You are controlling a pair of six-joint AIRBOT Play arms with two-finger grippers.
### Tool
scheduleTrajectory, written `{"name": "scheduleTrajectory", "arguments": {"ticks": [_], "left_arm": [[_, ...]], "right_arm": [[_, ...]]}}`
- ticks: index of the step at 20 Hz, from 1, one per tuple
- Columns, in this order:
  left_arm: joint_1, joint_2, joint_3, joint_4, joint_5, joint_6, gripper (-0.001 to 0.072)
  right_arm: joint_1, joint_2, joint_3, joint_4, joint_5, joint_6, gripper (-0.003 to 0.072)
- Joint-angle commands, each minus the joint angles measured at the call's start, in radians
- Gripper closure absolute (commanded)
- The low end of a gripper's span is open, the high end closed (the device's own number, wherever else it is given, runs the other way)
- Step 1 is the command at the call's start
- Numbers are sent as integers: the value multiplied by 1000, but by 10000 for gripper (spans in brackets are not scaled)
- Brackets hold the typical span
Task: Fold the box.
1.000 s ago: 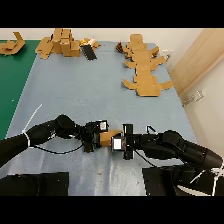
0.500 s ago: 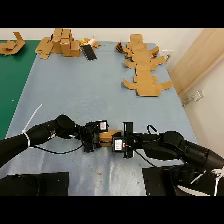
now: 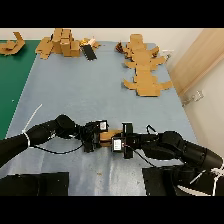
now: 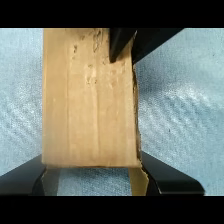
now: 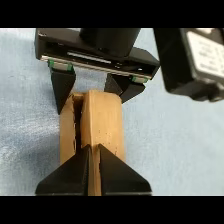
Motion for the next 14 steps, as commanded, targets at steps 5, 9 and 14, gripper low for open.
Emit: {"name": "scheduleTrajectory", "arguments": {"ticks": [5,9,14], "left_arm": [[1,0,1,0,0,0,209],[1,0,1,0,0,0,209],[1,0,1,0,0,0,209]], "right_arm": [[10,-4,-1,4,-13,5,592],[38,-24,-6,4,-12,12,592],[44,-28,-6,0,-12,12,534]]}}
